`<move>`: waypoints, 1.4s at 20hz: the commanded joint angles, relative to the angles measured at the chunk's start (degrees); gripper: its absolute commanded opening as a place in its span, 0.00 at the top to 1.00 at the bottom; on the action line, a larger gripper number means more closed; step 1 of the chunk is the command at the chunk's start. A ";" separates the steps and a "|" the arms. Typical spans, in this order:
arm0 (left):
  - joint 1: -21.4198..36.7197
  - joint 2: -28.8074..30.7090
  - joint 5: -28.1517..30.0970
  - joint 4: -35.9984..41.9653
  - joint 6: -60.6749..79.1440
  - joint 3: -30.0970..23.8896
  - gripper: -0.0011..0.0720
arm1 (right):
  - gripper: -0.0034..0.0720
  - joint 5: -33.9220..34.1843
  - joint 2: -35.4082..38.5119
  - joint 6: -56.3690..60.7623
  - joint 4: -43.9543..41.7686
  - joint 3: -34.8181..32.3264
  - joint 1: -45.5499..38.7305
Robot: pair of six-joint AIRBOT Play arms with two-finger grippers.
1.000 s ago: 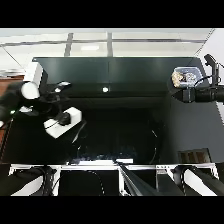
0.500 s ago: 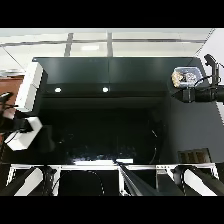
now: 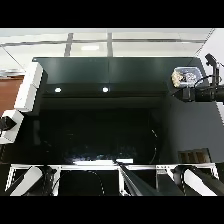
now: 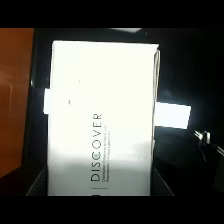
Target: Fold the box and place the chain.
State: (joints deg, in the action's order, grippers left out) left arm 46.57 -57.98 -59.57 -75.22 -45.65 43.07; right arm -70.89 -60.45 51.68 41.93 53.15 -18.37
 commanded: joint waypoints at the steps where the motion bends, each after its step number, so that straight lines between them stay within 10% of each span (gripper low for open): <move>1: 0.66 -2.99 3.67 7.74 6.93 0.00 0.53 | 0.93 0.44 0.02 1.07 -0.20 0.02 0.04; 6: 0.66 -6.84 6.01 9.38 7.17 0.00 0.53 | 0.93 0.44 0.02 1.25 -0.26 0.02 0.04; 8: 0.66 -8.92 5.46 12.28 7.08 0.02 0.17 | 0.93 0.44 0.02 1.29 -0.28 0.02 0.04; 11: -0.83 -9.11 6.64 14.38 8.37 0.22 0.00 | 0.93 0.42 0.02 1.70 -0.31 0.02 0.04; 19: -17.75 2.36 6.49 10.12 7.61 10.56 0.02 | 0.93 -14.23 0.17 -4.07 -11.65 0.11 0.09; 21: -24.28 5.49 7.15 16.74 0.90 10.56 0.28 | 0.94 -12.46 1.33 -3.89 -10.27 0.09 1.90; 23: -30.95 7.82 2.75 21.77 -7.80 10.19 0.95 | 0.93 -9.01 3.43 -4.33 -6.86 0.09 6.80; 28: -51.25 16.39 17.25 22.58 -8.17 -3.17 0.95 | 0.93 20.90 9.09 -4.31 5.44 -6.14 17.92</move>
State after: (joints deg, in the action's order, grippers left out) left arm 5.78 -46.46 -52.05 -54.39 -51.40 46.63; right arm -67.33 -53.74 47.09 41.58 50.61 -5.52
